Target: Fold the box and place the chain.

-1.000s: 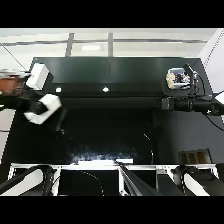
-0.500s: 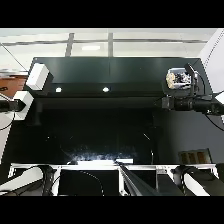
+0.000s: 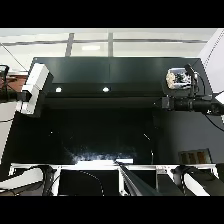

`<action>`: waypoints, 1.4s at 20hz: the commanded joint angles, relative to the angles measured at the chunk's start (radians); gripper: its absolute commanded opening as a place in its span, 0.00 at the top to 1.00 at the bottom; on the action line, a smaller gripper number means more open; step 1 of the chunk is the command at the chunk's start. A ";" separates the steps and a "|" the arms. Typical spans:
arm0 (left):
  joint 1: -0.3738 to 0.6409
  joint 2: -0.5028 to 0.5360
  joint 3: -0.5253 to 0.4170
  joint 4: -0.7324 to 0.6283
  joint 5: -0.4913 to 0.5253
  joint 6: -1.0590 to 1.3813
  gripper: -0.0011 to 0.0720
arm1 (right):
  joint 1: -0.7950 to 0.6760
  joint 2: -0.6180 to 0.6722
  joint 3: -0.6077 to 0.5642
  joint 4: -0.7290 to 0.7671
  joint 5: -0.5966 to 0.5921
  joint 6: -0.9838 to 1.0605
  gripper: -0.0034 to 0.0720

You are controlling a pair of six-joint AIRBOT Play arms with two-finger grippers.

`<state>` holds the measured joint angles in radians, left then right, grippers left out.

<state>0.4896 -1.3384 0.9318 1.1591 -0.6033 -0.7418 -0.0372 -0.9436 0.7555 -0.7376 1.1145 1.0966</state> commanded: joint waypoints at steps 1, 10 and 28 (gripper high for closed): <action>-0.014 0.080 0.050 -0.008 -0.095 -0.127 0.02 | 0.000 0.000 0.003 0.000 0.004 0.007 0.92; -0.349 0.455 0.060 -0.194 -0.340 -0.258 0.95 | 0.000 0.154 0.200 -0.619 -0.018 0.241 0.92; -0.458 0.699 -0.385 -0.019 -0.125 -0.415 0.95 | 0.000 0.318 -0.232 -0.647 -0.228 0.336 0.92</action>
